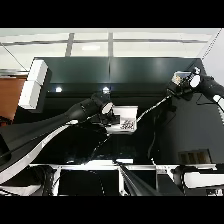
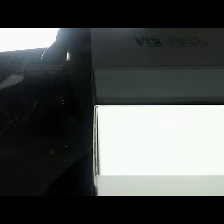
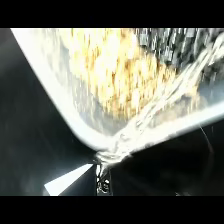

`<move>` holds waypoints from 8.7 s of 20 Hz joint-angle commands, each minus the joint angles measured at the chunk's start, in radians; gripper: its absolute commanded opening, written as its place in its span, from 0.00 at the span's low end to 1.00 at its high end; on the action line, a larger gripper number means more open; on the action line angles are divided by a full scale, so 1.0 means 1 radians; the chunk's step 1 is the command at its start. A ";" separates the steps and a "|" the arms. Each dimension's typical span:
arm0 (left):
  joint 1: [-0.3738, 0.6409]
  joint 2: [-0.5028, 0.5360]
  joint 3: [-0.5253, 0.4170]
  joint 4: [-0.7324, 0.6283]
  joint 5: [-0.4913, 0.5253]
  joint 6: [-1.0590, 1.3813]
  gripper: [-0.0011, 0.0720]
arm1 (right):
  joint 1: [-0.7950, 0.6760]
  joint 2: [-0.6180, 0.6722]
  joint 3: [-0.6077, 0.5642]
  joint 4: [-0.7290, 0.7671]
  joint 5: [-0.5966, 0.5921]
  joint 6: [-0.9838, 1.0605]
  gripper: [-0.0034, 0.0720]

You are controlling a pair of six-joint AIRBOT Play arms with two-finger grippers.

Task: Fold the box and place the chain.

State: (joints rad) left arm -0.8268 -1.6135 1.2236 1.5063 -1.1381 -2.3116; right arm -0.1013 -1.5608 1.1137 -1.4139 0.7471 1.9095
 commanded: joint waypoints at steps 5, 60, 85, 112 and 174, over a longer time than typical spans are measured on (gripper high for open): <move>0.000 0.001 0.000 0.000 0.000 0.000 0.06 | -0.001 0.391 0.035 0.002 0.270 -0.346 0.06; 0.000 0.001 0.000 0.000 0.003 0.000 0.06 | 0.311 0.652 0.070 0.642 0.412 -0.504 0.06; 0.000 0.001 0.000 0.000 0.001 0.000 0.06 | 0.247 0.653 0.261 0.625 0.600 -0.503 0.06; 0.000 0.001 0.000 0.000 0.003 0.000 0.06 | 0.428 0.650 -0.341 0.653 0.193 -0.484 0.06; 0.482 0.201 -0.507 -0.993 0.202 2.694 0.99 | 0.091 0.739 -0.372 0.396 0.448 -0.345 0.38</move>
State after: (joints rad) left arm -0.3256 -1.3502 0.6849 0.5743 -0.9447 0.3107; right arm -0.0105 -0.8223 0.7418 -1.0267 1.1816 1.5578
